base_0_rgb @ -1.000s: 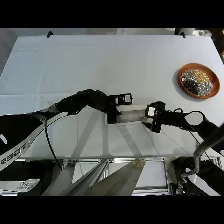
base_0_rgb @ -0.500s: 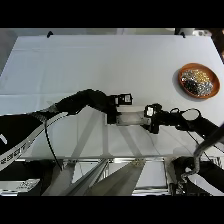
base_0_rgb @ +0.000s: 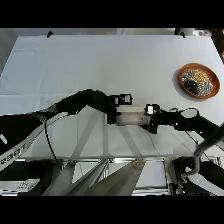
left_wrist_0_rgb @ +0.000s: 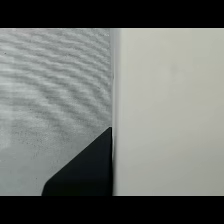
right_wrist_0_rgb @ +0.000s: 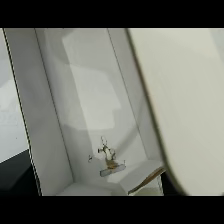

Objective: Fold the box and place the chain.

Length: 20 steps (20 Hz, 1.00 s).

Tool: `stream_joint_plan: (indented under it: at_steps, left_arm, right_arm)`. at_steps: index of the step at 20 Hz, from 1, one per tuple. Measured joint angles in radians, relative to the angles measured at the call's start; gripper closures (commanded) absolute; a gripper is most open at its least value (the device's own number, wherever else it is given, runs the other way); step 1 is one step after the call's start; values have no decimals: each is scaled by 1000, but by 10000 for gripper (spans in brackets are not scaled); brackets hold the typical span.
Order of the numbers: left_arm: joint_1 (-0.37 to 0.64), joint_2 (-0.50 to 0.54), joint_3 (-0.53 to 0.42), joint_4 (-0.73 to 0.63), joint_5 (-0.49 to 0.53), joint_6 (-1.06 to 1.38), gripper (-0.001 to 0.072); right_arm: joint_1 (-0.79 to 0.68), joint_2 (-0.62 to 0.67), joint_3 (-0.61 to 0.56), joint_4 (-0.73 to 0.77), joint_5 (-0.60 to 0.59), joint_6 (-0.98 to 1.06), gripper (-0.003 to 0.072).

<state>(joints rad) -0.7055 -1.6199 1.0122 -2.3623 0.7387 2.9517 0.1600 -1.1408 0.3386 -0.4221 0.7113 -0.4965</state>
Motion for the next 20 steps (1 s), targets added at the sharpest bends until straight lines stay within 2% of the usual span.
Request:
stream_joint_plan:
  at_steps: [4,6,9,10,11,12,15,17,20]
  left_arm:
    - [0,0,0,0,0,0,696]
    - [0,0,0,1,0,0,696]
    - [0,0,0,1,-2,0,696]
    - [0,0,0,0,-2,0,696]
    - [0,0,0,0,-3,0,696]
    - [0,0,0,0,-4,0,696]
    - [0,0,0,-1,-4,0,696]
    - [0,0,0,-1,-3,0,696]
    - [0,0,0,-1,-3,-1,696]
  right_arm:
    - [0,-38,0,48,10,-40,48]
    - [0,-46,0,57,14,-50,110]
    - [-11,-52,0,64,24,-59,111]
    - [-18,-53,0,65,29,-61,129]
    - [-24,-54,0,66,34,-62,198]
    - [-28,-54,0,66,36,-62,234]
    - [-35,-54,0,63,37,-63,240]
    - [-37,-54,0,58,37,-66,291]
    - [-39,-54,0,55,35,-77,291]
